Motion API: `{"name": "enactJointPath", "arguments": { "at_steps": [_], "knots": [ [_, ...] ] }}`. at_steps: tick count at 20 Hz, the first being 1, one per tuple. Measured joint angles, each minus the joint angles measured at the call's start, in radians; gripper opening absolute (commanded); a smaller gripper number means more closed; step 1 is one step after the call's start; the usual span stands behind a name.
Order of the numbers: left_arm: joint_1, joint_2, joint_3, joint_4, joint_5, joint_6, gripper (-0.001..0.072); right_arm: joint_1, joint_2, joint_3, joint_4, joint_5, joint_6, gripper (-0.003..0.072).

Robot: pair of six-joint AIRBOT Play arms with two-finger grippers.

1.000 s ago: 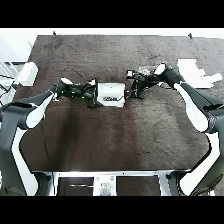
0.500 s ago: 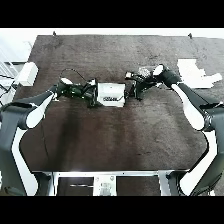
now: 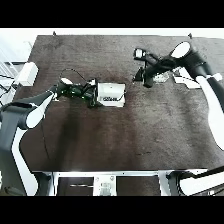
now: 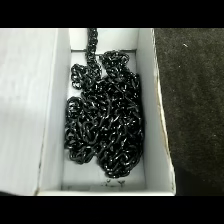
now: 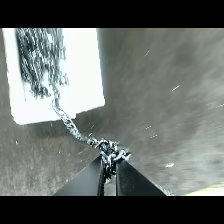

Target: Fold the box and place the chain.

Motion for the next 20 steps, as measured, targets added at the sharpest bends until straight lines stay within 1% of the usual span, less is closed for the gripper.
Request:
{"name": "enactJointPath", "arguments": {
  "at_steps": [5, 8, 14, 20],
  "knots": [
    [0.000, 0.000, 0.000, 0.000, 0.000, 0.000, 0.0543, 0.053, 0.158, 0.000, 0.014, 0.009, 0.042, 0.0010],
    [0.000, 0.000, 0.000, 0.000, 0.000, 0.000, 0.0542, 0.100, 0.221, 0.003, 0.019, 0.008, 0.055, 0.0010],
    [0.000, 0.000, 0.000, 0.000, 0.000, 0.000, 0.0543, 0.176, 0.257, -0.008, 0.019, -0.029, 0.067, 0.0010],
    [0.000, 0.000, 0.000, 0.000, 0.000, 0.000, 0.0543, 0.196, 0.238, -0.042, 0.018, -0.093, 0.091, 0.0010]
  ]
}}
